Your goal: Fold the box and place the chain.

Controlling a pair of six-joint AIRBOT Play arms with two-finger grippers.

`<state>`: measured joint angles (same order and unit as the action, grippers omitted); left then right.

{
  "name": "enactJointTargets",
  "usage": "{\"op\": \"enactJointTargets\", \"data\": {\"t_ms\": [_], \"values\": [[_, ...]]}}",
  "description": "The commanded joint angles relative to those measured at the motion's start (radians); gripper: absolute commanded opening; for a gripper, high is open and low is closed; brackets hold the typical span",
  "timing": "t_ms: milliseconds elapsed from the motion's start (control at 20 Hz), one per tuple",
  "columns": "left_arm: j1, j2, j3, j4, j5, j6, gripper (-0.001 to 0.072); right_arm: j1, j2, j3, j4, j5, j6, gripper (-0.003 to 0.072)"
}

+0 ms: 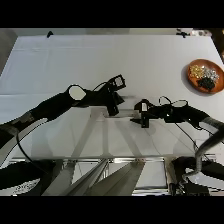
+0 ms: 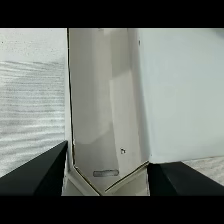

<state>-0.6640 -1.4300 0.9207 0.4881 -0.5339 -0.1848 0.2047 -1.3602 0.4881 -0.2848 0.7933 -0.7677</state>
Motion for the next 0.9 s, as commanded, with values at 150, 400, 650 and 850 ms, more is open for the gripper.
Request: {"op": "enactJointTargets", "data": {"t_ms": [150, 400, 650, 850], "values": [[-0.001, -0.118, 0.0, -0.045, 0.154, -0.117, 0.0003, 0.0, 0.001, 0.0, 0.0, 0.0, 0.0, 0.0407], [-0.001, -0.153, 0.0, 0.024, 0.019, -0.21, 0.0003, 0.0, 0.001, 0.0, 0.0, 0.0, 0.0, 0.0407], [-0.001, -0.156, 0.005, 0.073, -0.026, -0.247, 0.0004, 0.0, 0.001, 0.0, 0.0, 0.0, 0.0, 0.0407], [-0.001, -0.119, 0.043, 0.071, -0.028, -0.238, 0.0006, 0.0, 0.001, 0.0, 0.0, 0.0, 0.0, 0.0407]]}}
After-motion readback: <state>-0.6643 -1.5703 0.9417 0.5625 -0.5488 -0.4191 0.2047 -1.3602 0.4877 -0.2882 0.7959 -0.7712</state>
